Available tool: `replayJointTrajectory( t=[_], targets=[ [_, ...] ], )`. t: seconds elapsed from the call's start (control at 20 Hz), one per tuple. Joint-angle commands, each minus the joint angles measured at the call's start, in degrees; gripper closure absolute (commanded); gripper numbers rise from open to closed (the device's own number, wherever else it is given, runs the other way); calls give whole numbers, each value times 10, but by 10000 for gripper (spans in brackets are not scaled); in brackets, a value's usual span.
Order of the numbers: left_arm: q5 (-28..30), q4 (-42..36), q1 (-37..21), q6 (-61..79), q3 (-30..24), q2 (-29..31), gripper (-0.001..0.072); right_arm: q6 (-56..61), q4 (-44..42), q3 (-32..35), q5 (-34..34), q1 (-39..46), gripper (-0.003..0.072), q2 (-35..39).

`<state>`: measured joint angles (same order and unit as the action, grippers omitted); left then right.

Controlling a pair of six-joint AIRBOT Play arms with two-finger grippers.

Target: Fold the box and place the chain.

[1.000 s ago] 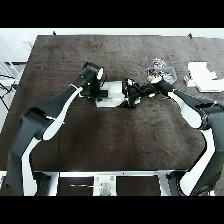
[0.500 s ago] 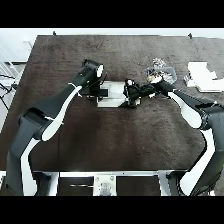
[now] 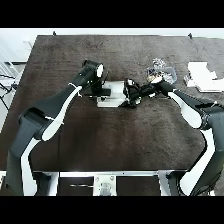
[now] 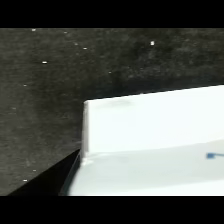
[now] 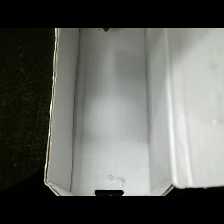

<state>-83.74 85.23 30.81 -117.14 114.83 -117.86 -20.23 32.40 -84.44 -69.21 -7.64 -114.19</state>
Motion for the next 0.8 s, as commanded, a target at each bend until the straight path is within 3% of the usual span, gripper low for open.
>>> replayJointTrajectory(
  t=[0.0, 0.55, 0.75],
  targets=[
    [-5, -17, 0, 1, 0, -2, 337, 0, 0, 0, -1, -1, 161, 0],
    [-72, -8, -15, 17, 5, 40, 287, 0, 0, 0, -1, -1, 162, 0],
    [-96, -21, -15, 65, 6, 94, 288, 0, 0, 0, -1, -1, 162, 0]
  ],
)
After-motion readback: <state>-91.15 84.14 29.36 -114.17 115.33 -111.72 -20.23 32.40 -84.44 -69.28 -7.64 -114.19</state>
